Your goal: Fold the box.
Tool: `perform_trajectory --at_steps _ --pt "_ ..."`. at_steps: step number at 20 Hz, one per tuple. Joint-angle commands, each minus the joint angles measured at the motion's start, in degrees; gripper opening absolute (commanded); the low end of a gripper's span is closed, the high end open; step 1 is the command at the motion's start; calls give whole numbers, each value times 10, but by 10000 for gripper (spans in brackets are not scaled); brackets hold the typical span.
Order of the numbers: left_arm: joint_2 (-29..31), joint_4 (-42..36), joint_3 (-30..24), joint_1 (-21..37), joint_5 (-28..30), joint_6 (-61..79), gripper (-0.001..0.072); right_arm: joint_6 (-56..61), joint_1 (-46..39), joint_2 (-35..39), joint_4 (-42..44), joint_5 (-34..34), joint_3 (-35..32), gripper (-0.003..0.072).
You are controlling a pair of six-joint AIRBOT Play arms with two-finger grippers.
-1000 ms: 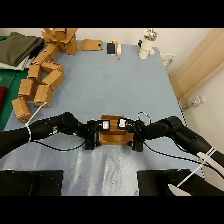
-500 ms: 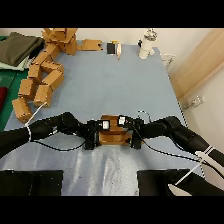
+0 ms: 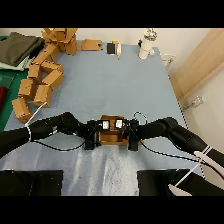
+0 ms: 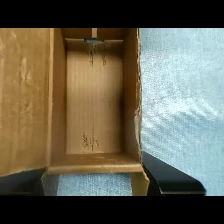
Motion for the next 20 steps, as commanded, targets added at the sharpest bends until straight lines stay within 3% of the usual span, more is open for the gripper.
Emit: perform_trajectory --at_steps 1,5,6,7,8,15,16,17,20 --pt "0 0 0 0 0 0 452 -33 5 -10 27 10 0 23" --pt "0 0 0 0 0 0 452 -34 32 -17 28 30 0 27" --pt "0 0 0 0 0 0 452 -33 34 -23 30 32 -1 190" --pt "0 0 0 0 0 0 452 -34 34 -33 39 34 0 524" --pt "0 0 0 0 0 0 452 -34 34 -41 42 32 0 613" --pt "0 0 0 0 0 0 452 -31 33 -41 33 18 0 610" --pt "0 0 0 0 0 0 452 -22 33 -38 21 16 0 520" --pt "0 0 0 0 0 0 452 -3 33 -32 0 8 0 381" --pt "0 0 0 0 0 0 452 127 33 2 -99 -18 1 205"
